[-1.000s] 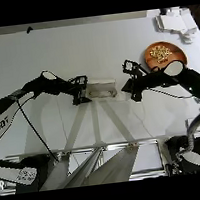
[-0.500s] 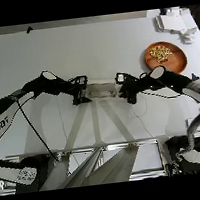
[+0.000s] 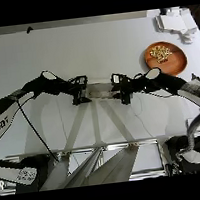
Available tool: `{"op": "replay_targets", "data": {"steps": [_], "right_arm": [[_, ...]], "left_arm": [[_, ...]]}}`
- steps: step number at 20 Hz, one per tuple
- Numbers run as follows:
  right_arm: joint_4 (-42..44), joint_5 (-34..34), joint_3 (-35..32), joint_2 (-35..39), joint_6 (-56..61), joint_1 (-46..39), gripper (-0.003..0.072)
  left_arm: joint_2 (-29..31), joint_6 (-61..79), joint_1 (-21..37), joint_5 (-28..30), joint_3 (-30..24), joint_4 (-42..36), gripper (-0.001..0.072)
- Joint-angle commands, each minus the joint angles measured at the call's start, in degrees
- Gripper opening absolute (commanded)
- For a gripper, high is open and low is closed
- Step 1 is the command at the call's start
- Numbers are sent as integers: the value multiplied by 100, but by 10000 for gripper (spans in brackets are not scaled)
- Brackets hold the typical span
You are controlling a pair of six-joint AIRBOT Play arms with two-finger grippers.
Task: Fold the box and place the chain.
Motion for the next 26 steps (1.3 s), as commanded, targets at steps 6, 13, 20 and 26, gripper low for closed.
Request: {"op": "replay_targets", "data": {"steps": [6, 13, 20, 26], "right_arm": [[-743, 24, -2, 509, 1239, 2, 124], [-1899, 157, -26, 2162, 3803, -1119, 11], [-2013, 439, -706, 2017, 6345, -2057, 7], [-1615, 592, -999, 1209, 6540, -1751, 5]], "left_arm": [[4, -2, 4, 4, -4, -4, 115], [4, -2, 4, 4, -4, -4, 115], [4, -2, 4, 4, -4, -4, 115], [4, -2, 4, 4, -4, -4, 115]]}}
